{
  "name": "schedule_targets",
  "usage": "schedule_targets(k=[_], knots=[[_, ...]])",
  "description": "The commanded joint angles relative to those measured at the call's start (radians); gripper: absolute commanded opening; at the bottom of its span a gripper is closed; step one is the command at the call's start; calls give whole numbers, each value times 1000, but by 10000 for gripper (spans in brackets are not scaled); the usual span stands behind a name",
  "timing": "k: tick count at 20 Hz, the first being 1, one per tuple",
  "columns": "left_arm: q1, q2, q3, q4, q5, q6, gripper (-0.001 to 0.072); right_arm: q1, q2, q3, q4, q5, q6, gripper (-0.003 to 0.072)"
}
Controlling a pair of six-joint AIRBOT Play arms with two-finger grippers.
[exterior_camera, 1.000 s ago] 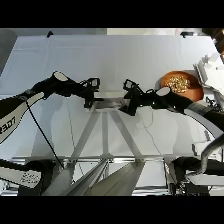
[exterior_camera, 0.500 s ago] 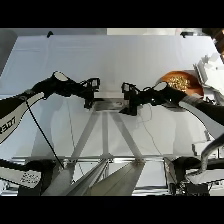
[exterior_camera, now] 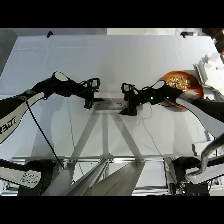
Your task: Fold the box and place the chain.
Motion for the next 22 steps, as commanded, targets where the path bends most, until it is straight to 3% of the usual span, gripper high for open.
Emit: schedule_targets(k=[1,6,14,16,22], knots=[[0,1,1,-1,3,0,12,-5,-5,3,-5,37,2,636],[0,1,1,-1,3,0,12,2,-10,3,-9,-68,188,639],[0,1,1,-1,3,0,12,30,-10,3,-47,-66,193,634],[0,1,1,-1,3,0,12,30,-10,3,-47,-65,193,518],[0,1,1,-1,3,0,12,30,-10,3,-47,-63,193,516]])
